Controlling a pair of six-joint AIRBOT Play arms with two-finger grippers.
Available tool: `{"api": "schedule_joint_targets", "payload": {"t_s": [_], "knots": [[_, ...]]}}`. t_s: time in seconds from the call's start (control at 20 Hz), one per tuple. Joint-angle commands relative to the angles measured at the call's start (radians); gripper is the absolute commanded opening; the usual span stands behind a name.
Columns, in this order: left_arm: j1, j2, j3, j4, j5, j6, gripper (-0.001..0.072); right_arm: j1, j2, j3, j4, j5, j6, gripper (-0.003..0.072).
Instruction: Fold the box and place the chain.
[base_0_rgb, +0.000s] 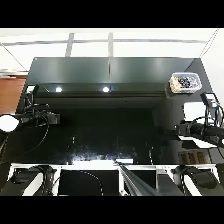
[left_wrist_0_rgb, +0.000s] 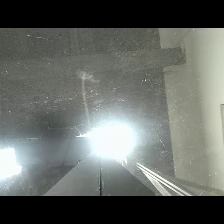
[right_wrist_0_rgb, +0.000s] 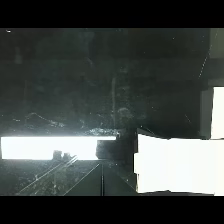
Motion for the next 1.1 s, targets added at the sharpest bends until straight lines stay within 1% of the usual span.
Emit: {"api": "schedule_joint_targets", "payload": {"t_s": [0.0,0.35,0.4,0.5,0.55,0.7,0.75,0.8,0.85,0.9,0.95,1.05], "knots": [[0.000,0.001,0.001,0.000,0.000,0.000,0.0029,0.000,0.001,0.000,0.000,0.000,0.000,0.0013],[-0.001,0.001,0.001,0.000,0.002,0.000,0.0029,0.000,0.000,0.000,0.001,-0.013,0.000,0.0012],[-0.001,0.001,0.001,0.000,0.014,0.000,0.0029,0.000,0.000,0.000,0.001,-0.042,0.000,0.0012],[-0.001,0.001,0.001,-0.009,0.048,-0.001,0.0029,0.000,0.000,0.000,0.000,-0.143,0.001,0.0012],[-0.001,0.001,0.001,-0.036,0.050,-0.001,0.0030,0.000,0.000,0.000,0.001,-0.174,0.001,0.0013],[-0.001,0.001,0.001,-0.090,0.053,0.000,0.0029,0.000,0.000,0.000,0.032,-0.191,0.001,0.0014],[0.000,0.001,0.001,-0.090,0.074,0.000,0.0031,0.000,0.000,0.000,0.029,-0.192,0.001,0.0110],[0.000,0.001,0.001,-0.094,0.084,-0.001,0.0034,0.000,0.000,0.000,0.019,-0.182,0.000,0.0561],[0.000,0.001,0.001,-0.099,0.083,0.000,0.0131,0.000,0.000,0.000,-0.006,-0.173,0.002,0.0720],[-0.001,0.001,0.001,-0.101,0.082,0.000,0.0405,0.000,-0.001,0.000,-0.025,-0.156,0.002,0.0720],[-0.001,0.001,0.001,-0.102,0.073,-0.003,0.0709,0.000,0.000,0.000,-0.033,-0.135,0.010,0.0720],[-0.001,0.002,0.004,-0.102,0.042,-0.001,0.0710,0.000,-0.001,0.000,-0.047,-0.104,0.054,0.0720]]}}
